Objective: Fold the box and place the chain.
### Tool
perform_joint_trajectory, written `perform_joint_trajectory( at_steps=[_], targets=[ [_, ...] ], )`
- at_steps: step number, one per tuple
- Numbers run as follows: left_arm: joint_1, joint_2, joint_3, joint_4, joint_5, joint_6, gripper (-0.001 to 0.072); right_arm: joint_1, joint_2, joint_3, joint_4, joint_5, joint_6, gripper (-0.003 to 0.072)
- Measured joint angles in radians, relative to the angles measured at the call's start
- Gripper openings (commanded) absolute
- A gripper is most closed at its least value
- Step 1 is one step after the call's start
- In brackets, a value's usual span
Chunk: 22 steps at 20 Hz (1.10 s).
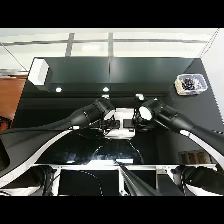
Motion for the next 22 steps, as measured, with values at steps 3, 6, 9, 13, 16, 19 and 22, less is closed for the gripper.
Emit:
perform_joint_trajectory(
  at_steps=[3, 6, 9, 13, 16, 19, 22],
  targets=[
    [0.0, 0.0, 0.0, 0.0, 0.0, 0.0, 0.0024, -0.04, 0.101, 0.0, 0.001, 0.02, -0.036, 0.0333],
    [0.0, 0.0, 0.0, 0.0, 0.002, 0.0, 0.0024, -0.125, 0.242, 0.0, -0.002, 0.051, -0.095, 0.0333],
    [0.0, 0.0, 0.0, 0.0, 0.003, 0.0, 0.0025, -0.257, 0.348, 0.0, -0.106, 0.064, -0.148, 0.0333],
    [0.0, 0.0, 0.0, 0.0, 0.003, 0.0, 0.0024, -0.507, 0.363, -0.011, -0.385, -0.029, -0.176, 0.0332],
    [0.0, 0.0, 0.0, 0.0, 0.004, 0.0, 0.0024, -0.729, 0.261, 0.005, -0.452, -0.185, -0.157, 0.0336],
    [0.0, 0.0, 0.0, 0.0, 0.004, 0.0, 0.0024, -0.885, 0.081, 0.108, -0.386, -0.274, -0.164, 0.0683],
    [0.0, 0.0, 0.0, 0.0, 0.004, 0.0, 0.0024, -0.951, -0.119, 0.286, -0.245, -0.27, -0.301, 0.0683]
  ],
)
